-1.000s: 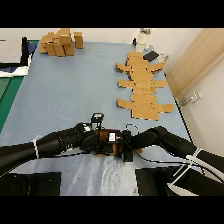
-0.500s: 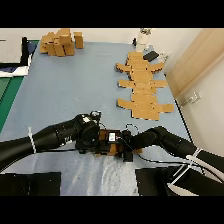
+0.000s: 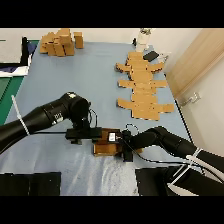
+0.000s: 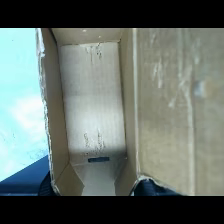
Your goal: Fold the box.
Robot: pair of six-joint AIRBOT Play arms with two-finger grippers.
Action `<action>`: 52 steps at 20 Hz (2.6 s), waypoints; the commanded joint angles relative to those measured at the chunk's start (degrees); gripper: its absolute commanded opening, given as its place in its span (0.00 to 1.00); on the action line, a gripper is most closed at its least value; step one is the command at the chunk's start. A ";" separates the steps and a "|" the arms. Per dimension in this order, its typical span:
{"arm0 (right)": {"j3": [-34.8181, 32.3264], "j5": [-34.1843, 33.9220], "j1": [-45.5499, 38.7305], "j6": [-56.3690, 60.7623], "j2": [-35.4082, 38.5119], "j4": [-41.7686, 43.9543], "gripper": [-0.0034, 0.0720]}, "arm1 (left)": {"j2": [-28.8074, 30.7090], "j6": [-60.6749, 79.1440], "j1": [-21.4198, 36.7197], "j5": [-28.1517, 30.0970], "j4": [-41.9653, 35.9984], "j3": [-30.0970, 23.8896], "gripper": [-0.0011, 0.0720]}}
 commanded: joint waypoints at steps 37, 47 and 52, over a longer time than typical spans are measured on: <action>-0.02 -0.02 0.02 -0.02 -0.02 0.00 0.66 | 0.96 140.34 16.52 23.89 -33.97 -25.07 0.98; -0.02 -0.02 0.02 -0.02 -0.02 0.00 0.66 | 8.90 134.57 12.39 34.16 -38.64 -31.74 0.98; -0.02 -0.04 0.02 -0.02 -0.02 0.00 0.66 | 10.67 141.44 11.65 34.34 -44.78 -36.09 0.98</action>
